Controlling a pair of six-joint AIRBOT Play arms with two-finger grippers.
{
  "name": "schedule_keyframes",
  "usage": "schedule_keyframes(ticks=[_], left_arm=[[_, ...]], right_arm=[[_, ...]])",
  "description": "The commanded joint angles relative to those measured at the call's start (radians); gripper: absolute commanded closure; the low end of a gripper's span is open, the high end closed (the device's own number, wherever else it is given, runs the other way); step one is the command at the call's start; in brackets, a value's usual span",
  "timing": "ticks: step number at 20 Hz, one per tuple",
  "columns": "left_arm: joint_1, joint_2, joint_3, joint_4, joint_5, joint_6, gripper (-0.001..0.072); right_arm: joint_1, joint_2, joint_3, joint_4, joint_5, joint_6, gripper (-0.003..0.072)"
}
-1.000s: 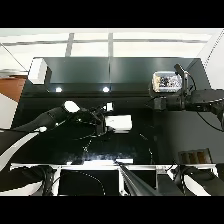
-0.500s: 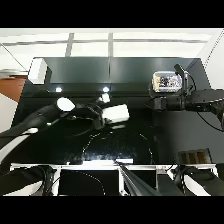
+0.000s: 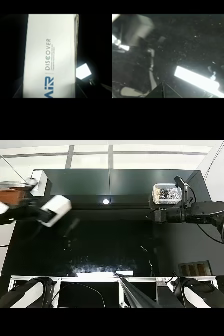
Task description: Fold the box and place the chain.
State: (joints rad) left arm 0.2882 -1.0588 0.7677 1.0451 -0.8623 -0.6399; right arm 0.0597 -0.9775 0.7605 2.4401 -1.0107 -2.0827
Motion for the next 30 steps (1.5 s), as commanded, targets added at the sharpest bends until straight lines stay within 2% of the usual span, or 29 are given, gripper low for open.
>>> schedule_keyframes(ticks=[1, 3, 5, 9, 12, 16, 18, 25, 26, 27, 28, 30], left_arm=[[0.319, -0.011, 0.01, -0.005, 0.103, -0.071, 0.0548], [0.391, -0.043, 0.019, -0.069, 0.137, -0.042, 0.0547], [0.403, -0.088, 0.027, -0.07, 0.168, 0.012, 0.0548], [0.378, -0.18, 0.034, -0.182, 0.295, 0.073, 0.0543], [0.326, -0.24, 0.038, -0.298, 0.307, 0.197, 0.0528], [0.238, -0.289, 0.043, -0.298, 0.407, 0.216, 0.0529], [0.226, -0.296, 0.049, -0.299, 0.452, 0.216, 0.0529], [0.2, -0.355, 0.08, -0.303, 0.418, 0.214, 0.0528], [0.195, -0.36, 0.08, -0.303, 0.423, 0.214, 0.0497], [0.192, -0.362, 0.08, -0.302, 0.439, 0.214, 0.0192], [0.192, -0.36, 0.08, -0.303, 0.454, 0.21, 0.0001], [0.192, -0.336, 0.081, -0.294, 0.466, 0.21, 0.0]], right_arm=[[0.0, 0.001, 0.0, -0.014, 0.023, -0.001, 0.0667], [0.0, 0.001, 0.0, -0.015, 0.023, 0.0, 0.0666], [0.0, 0.001, 0.0, -0.018, 0.023, -0.001, 0.0666], [0.001, 0.001, 0.0, -0.018, 0.024, 0.0, 0.0666], [0.001, 0.0, 0.0, -0.018, 0.04, 0.0, 0.0666], [0.0, 0.0, 0.0, -0.018, 0.062, 0.0, 0.0667], [0.001, 0.0, 0.0, -0.018, 0.06, 0.0, 0.0666], [0.001, 0.0, 0.0, -0.018, 0.064, 0.0, 0.0666], [0.001, 0.0, 0.0, -0.018, 0.064, 0.0, 0.0667], [0.001, 0.0, 0.0, -0.018, 0.064, 0.0, 0.0667], [0.001, 0.0, 0.0, -0.018, 0.064, 0.0, 0.0667], [0.001, 0.0, 0.0, -0.018, 0.064, 0.0, 0.0666]])
